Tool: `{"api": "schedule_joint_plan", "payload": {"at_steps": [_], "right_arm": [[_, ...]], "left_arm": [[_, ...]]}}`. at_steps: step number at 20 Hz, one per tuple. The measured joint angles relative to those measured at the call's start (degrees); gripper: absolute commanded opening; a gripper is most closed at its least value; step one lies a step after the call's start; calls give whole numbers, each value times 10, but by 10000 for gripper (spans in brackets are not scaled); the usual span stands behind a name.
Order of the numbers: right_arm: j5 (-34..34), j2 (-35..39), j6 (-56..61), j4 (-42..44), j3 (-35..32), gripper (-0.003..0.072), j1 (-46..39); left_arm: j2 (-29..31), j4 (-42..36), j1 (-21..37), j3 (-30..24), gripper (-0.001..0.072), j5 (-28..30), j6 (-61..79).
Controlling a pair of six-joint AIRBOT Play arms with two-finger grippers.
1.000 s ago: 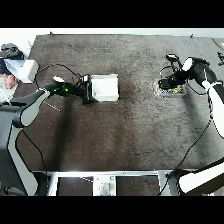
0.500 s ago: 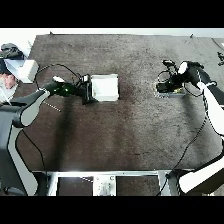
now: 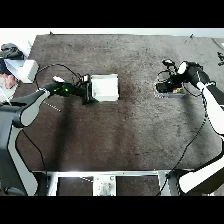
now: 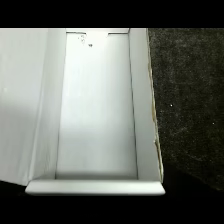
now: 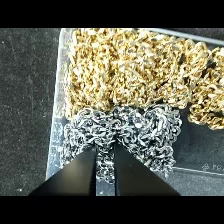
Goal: Fold the box and place the chain.
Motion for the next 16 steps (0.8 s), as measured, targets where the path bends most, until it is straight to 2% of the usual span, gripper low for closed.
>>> {"api": "schedule_joint_plan", "payload": {"at_steps": [1, 8, 16], "right_arm": [[-1, 0, 0, 0, 0, -15, 0], [-3, 18, -1, 2, 0, -16, 0], [30, 148, -16, 23, 0, -17, 6]], "left_arm": [[0, 0, 0, 0, 466, 0, 0], [0, 0, 0, 0, 466, 0, 0], [0, 0, 0, 0, 466, 0, 0]]}}
